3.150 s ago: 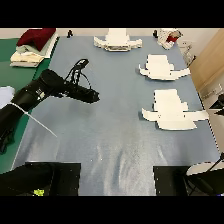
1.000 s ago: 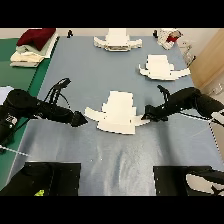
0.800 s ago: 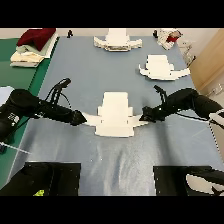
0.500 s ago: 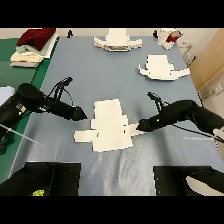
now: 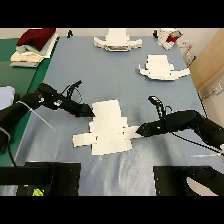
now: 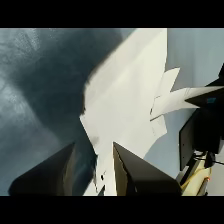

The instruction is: Fold the box.

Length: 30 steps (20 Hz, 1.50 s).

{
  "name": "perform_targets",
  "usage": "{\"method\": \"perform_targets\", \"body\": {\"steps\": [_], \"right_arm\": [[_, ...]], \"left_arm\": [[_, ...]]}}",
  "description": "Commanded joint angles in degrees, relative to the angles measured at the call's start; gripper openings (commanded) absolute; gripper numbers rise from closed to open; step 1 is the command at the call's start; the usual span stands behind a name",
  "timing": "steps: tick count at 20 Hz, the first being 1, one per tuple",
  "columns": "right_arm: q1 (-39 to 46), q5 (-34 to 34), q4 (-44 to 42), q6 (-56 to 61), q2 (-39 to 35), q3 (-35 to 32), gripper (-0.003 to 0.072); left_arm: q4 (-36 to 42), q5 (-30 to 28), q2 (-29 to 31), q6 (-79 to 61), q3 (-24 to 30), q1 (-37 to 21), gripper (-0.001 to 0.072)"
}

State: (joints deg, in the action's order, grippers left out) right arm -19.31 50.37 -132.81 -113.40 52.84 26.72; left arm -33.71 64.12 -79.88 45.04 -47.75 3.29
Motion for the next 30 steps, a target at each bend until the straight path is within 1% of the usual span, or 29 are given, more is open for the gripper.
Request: {"method": "perform_targets", "body": {"steps": [1, 4, 8, 10, 13, 14, 15, 16, 21, 22, 25, 27, 28, 29, 30], "right_arm": [[-0.2, 0.4, 0.0, 0.0, -0.4, -0.3, 0.0002], [-0.2, 0.4, 0.0, 0.0, -0.4, -0.3, 0.0003], [-0.2, 0.4, 0.3, 0.0, -0.4, -0.3, 0.0003], [-0.2, 0.3, 0.4, 0.0, -0.4, -0.3, 0.0003], [-0.2, 0.2, 0.3, 0.0, -0.4, -0.3, 0.0003], [-0.2, 0.2, 0.4, 0.0, -0.4, -0.3, 0.0003], [-0.2, 0.2, 0.4, 0.0, -0.4, -0.3, 0.0003], [-0.2, 0.2, 0.4, 0.0, -0.4, -0.3, 0.0003], [-0.2, 0.2, 0.6, -0.1, -0.4, -0.3, 0.0003], [-0.2, 0.1, 0.6, -0.1, -0.4, -0.3, 0.0003], [-0.1, 0.0, 0.8, -0.1, -0.4, -0.2, 0.0005], [0.0, -0.2, 3.0, -0.1, -0.4, 0.0, 0.0040], [0.0, -0.2, 5.3, 0.0, -0.4, 0.5, 0.0173], [0.0, -0.4, 8.0, 0.0, -0.4, 1.2, 0.0268], [0.0, -0.5, 11.7, 0.5, -0.4, 2.3, 0.0278]], "left_arm": [[2.6, 1.6, -8.1, -2.0, -5.2, 0.0, 0.0354], [6.6, 8.6, -11.8, -6.8, -8.3, 0.0, 0.0353], [6.7, 15.9, -13.3, -9.7, -8.8, 0.0, 0.0352], [6.6, 17.2, -13.3, -10.2, -8.8, 0.5, 0.0352], [6.2, 17.3, -13.3, -11.8, -8.8, 2.9, 0.0342], [5.8, 17.3, -13.3, -12.8, -8.8, 3.8, 0.0176], [5.2, 17.3, -13.3, -13.7, -8.8, 4.3, 0.0079], [5.2, 17.1, -13.3, -13.8, -8.8, 4.6, 0.0064], [5.2, 17.1, -13.3, -14.4, -9.5, 4.6, 0.0060], [5.2, 17.3, -13.3, -15.6, -9.5, 4.6, 0.0015], [5.3, 17.4, -13.3, -17.3, -9.5, 4.6, 0.0015], [5.9, 17.5, -13.3, -18.3, -9.5, 4.6, 0.0015], [7.0, 17.4, -13.3, -19.1, -9.6, 4.6, 0.0015], [7.6, 17.4, -13.3, -19.5, -10.2, 4.6, 0.0014], [8.1, 17.5, -13.2, -22.1, -11.0, 4.6, 0.0013]]}}
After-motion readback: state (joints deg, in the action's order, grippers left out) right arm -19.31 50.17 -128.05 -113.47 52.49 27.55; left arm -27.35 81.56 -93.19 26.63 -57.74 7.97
